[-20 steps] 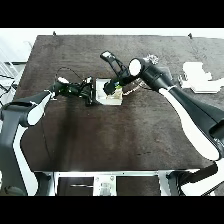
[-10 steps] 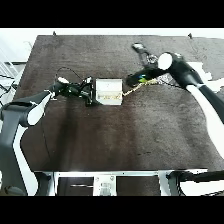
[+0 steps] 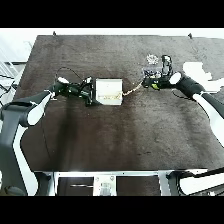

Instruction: Fold the box and place the chain.

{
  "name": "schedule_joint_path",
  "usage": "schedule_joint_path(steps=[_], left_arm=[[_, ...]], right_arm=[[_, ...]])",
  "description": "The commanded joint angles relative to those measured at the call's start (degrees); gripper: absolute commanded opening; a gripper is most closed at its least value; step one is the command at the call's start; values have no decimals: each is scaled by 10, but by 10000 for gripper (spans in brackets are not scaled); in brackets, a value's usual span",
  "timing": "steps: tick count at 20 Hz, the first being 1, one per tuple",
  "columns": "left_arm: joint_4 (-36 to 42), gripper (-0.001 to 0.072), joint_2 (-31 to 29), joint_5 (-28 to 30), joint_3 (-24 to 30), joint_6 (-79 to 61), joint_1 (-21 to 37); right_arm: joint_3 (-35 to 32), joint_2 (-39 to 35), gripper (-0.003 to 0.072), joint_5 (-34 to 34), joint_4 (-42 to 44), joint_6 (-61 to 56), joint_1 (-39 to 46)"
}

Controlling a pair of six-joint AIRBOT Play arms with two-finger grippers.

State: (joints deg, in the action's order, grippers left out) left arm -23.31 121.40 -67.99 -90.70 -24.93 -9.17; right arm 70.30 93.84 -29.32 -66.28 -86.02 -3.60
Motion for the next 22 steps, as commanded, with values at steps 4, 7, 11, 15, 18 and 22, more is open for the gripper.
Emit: schedule_joint_path(steps=[4, 7, 11, 15, 18, 22], left_arm=[[0, 428, 0, 0, 0, 0, 0], [0, 428, 0, 0, 0, 0, 0], [0, 428, 0, 0, 0, 0, 0], [0, 428, 0, 0, 0, 0, 0], [0, 428, 0, 0, 0, 0, 0], [0, 428, 0, 0, 0, 0, 0]], right_arm=[[36, 74, 495, 73, 54, -3, -4], [73, 101, 456, 73, 64, -4, -14], [86, 121, 256, 86, 91, -3, -20], [86, 111, 11, 86, 87, -3, -19], [86, 69, 10, 51, 87, 21, -21], [86, -32, 10, -44, 86, 78, -24]])
